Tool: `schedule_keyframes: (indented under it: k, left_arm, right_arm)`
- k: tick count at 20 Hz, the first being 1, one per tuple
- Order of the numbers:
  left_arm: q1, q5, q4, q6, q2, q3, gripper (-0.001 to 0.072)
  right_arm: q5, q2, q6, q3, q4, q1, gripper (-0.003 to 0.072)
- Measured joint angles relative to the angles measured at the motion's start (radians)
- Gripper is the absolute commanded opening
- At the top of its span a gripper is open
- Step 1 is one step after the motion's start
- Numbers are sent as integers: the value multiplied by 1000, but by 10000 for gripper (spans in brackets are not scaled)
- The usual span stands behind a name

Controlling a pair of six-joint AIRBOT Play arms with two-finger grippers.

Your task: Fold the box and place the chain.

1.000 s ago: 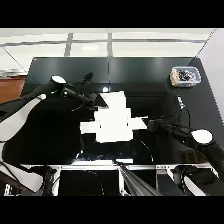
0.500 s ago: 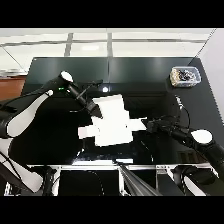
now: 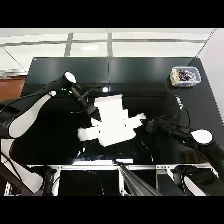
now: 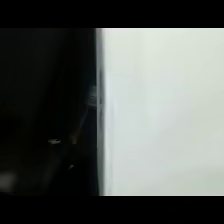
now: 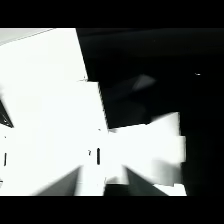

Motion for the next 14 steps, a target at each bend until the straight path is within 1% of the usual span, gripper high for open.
schedule_keyframes:
  k: [2,3,5,7,9,10,12,13,14]
  left_arm:
    - [2,-7,8,-2,10,0,27]
    - [2,-13,13,-6,22,0,26]
    - [0,-10,35,-23,63,-10,26]
    - [-11,39,40,-20,145,-63,27]
    - [-37,161,40,29,258,-167,30]
    - [-53,242,42,65,314,-225,31]
    - [-86,417,44,167,412,-329,30]
    - [-101,486,48,233,444,-366,30]
    - [-114,533,51,297,463,-390,30]
  right_arm:
    - [40,0,3,31,-55,-22,637]
    - [87,1,21,68,-125,-44,637]
    - [222,1,79,166,-325,-91,637]
    - [364,1,118,268,-536,-124,637]
    - [463,0,116,336,-679,-139,635]
    - [486,-2,94,356,-722,-138,626]
    - [484,-11,12,382,-781,-111,627]
    - [460,-20,-52,389,-799,-86,627]
    - [429,-31,-126,395,-814,-57,627]
